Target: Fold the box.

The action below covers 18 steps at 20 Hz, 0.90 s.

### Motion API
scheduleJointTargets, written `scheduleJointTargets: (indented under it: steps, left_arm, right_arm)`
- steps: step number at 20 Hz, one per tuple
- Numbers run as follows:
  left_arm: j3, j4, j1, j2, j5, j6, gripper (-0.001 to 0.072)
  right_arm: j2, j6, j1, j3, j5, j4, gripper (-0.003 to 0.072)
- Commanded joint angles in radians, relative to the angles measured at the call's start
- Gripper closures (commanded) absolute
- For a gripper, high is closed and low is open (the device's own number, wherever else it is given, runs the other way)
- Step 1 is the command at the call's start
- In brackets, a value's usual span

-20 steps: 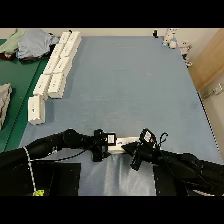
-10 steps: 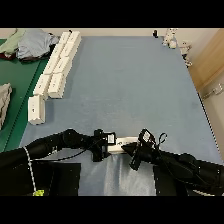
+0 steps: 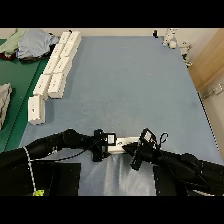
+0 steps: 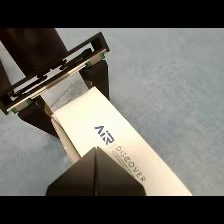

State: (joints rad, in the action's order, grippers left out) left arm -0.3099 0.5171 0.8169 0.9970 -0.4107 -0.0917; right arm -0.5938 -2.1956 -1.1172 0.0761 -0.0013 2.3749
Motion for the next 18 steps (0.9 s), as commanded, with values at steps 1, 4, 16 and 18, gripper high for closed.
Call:
scheduleJointTargets:
  steps: [1,4,16,18]
  left_arm:
    - [0.0,-0.001,0.0,0.001,0.0,0.002,0.0189]
    - [0.0,-0.001,0.0,0.001,0.0,0.002,0.0189]
    - [0.0,-0.001,0.0,0.001,0.0,0.002,0.0188]
    - [0.0,-0.001,0.0,0.001,0.0,0.002,0.0188]
  right_arm:
    - [0.064,0.0,-0.001,0.006,0.032,-0.002,0.0668]
    - [0.091,0.0,0.0,0.007,0.056,-0.023,0.0668]
    - [0.055,-0.004,0.117,0.089,-0.076,-0.073,0.0667]
    - [0.016,-0.002,0.235,0.183,-0.246,-0.211,0.0668]
